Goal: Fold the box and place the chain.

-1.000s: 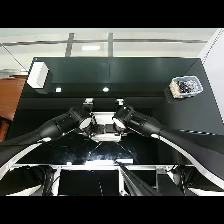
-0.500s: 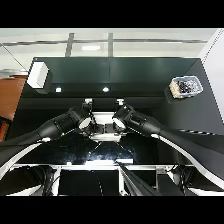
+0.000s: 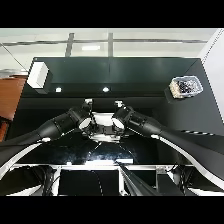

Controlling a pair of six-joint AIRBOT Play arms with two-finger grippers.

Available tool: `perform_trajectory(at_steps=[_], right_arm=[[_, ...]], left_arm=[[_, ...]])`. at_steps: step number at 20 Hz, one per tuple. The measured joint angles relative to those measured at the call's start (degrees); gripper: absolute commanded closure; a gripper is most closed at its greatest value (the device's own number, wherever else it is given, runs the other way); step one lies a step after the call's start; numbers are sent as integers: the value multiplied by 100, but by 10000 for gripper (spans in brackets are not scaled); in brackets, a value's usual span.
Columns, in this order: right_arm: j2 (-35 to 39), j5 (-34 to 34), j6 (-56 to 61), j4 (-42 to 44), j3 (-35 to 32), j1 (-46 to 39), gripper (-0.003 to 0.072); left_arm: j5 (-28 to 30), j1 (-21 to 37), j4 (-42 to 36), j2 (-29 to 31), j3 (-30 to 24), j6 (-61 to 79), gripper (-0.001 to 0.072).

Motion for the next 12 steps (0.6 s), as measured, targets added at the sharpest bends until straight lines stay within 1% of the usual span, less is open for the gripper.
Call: perform_trajectory(at_steps=[5, 7, 12], right_arm=[[72, 125, 0, -61, 15, -4, 317], [79, 173, 0, -120, 15, -4, 440], [85, 232, 2, -245, 15, -4, 444]], left_arm=[[0, 0, -11, 0, 0, -4, 679], [-2, 0, -11, 0, 0, -7, 679], [-2, 0, -13, 0, 0, -17, 679]])
